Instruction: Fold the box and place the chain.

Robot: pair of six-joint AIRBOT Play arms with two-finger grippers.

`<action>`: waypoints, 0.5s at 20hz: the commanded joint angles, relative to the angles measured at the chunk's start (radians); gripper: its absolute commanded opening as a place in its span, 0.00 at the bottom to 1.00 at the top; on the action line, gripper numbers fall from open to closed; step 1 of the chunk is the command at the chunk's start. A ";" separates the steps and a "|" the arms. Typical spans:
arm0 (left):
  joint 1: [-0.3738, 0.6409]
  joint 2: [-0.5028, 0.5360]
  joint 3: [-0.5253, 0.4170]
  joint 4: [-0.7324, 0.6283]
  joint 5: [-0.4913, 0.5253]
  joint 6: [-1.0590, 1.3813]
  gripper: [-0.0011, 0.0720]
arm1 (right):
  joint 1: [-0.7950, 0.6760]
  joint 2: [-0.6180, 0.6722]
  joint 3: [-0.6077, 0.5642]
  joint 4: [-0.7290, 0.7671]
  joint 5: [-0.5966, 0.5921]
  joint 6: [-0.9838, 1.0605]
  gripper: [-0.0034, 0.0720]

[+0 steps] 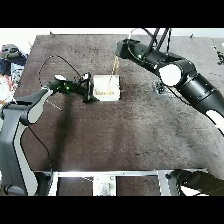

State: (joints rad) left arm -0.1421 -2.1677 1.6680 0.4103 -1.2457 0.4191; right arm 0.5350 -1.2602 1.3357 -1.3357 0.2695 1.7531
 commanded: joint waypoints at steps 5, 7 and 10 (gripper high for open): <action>0.000 -0.001 0.000 0.000 0.000 0.000 0.30 | 0.039 -0.043 0.105 -0.027 -0.053 -0.008 0.06; 0.000 -0.001 0.000 0.000 0.000 0.000 0.30 | 0.039 -0.064 0.132 -0.030 -0.053 -0.008 0.06; 0.000 -0.001 0.000 0.000 0.000 0.000 0.30 | 0.039 -0.089 0.156 -0.034 -0.054 -0.008 0.06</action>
